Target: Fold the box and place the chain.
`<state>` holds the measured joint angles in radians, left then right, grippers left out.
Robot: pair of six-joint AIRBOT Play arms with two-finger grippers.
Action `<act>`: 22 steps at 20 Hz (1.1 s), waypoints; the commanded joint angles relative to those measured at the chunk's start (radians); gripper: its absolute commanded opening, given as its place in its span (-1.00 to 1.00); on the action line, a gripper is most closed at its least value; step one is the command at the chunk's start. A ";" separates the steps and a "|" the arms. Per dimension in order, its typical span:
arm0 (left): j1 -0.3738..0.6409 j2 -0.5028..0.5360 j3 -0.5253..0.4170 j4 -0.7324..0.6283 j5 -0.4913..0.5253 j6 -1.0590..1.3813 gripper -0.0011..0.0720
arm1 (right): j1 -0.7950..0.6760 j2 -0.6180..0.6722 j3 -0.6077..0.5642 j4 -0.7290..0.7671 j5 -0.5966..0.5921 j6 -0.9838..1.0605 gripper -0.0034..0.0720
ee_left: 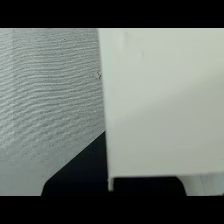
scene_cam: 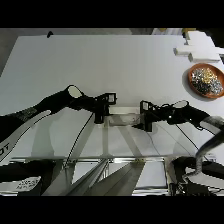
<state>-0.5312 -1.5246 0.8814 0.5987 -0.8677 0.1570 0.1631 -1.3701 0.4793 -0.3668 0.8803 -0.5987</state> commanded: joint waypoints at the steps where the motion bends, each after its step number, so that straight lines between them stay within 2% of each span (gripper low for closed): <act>1: 0.000 0.000 0.000 0.000 0.000 0.000 -0.94 | 0.001 -0.001 0.001 -0.004 -0.007 0.001 0.90; 7: 0.000 0.000 0.000 0.000 0.000 0.000 -0.94 | 0.018 0.000 0.001 -0.014 -0.011 -0.011 0.86; 10: 0.000 0.000 0.000 0.000 0.000 0.000 -0.94 | 0.018 0.000 0.001 -0.014 -0.013 -0.011 0.78; 12: 0.000 0.000 0.000 0.000 0.000 0.000 -0.94 | 0.018 0.000 0.001 -0.014 -0.013 -0.011 0.45; 14: 0.000 0.000 0.000 0.000 0.000 0.000 -0.94 | 0.018 0.000 0.001 -0.014 -0.013 -0.011 0.29; 17: 0.000 0.000 0.000 0.000 0.000 0.000 -0.94 | 0.019 0.000 0.001 -0.014 -0.013 -0.011 0.19; 22: 0.000 0.000 0.000 0.000 0.000 0.000 -0.94 | 0.018 0.000 0.001 -0.014 -0.013 -0.011 0.19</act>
<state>-0.5312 -1.5246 0.8814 0.5991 -0.8684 0.1570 0.1806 -1.3701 0.4797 -0.3809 0.8669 -0.6109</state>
